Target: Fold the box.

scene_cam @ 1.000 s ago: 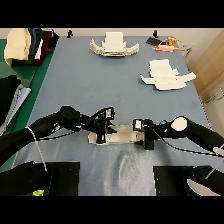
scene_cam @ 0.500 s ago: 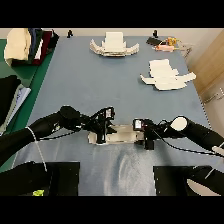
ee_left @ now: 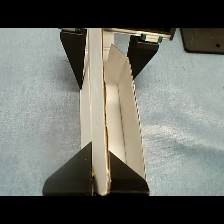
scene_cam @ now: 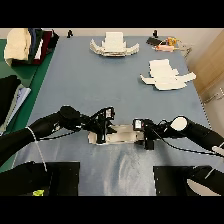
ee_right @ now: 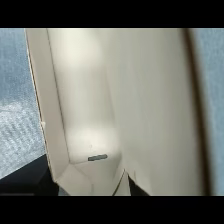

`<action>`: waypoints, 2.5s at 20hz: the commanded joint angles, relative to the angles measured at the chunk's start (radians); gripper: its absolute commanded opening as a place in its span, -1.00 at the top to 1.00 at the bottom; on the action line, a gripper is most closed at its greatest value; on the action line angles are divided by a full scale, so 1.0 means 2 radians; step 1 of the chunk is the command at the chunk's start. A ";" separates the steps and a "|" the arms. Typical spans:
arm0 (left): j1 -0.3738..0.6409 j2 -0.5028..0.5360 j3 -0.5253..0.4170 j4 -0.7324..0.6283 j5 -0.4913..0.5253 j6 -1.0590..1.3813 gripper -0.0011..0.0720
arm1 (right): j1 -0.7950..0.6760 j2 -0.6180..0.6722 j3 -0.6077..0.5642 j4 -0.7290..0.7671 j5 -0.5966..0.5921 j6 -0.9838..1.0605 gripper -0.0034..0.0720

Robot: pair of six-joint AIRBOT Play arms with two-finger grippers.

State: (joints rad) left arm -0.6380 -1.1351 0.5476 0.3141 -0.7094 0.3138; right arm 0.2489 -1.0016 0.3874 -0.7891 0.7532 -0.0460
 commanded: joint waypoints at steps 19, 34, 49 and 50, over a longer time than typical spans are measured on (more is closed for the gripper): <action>0.030 0.101 0.000 0.205 -0.064 -0.356 -0.55 | 0.001 0.000 0.000 0.000 0.001 0.000 -0.42; -0.130 0.097 0.008 0.079 0.138 -0.819 0.92 | 0.001 0.000 0.000 0.000 0.001 0.000 -0.43; -0.020 -0.032 0.016 0.078 0.116 -0.860 0.92 | 0.001 0.000 0.000 0.000 0.001 0.000 -0.43; -0.020 -0.032 0.016 0.078 0.115 -0.860 0.92 | 0.001 0.000 0.000 0.000 0.001 0.000 -0.42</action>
State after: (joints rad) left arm -0.6838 -1.1641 0.5789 0.4702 -0.4492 -1.4033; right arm 0.2489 -1.0035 0.3862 -0.7853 0.7559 -0.0425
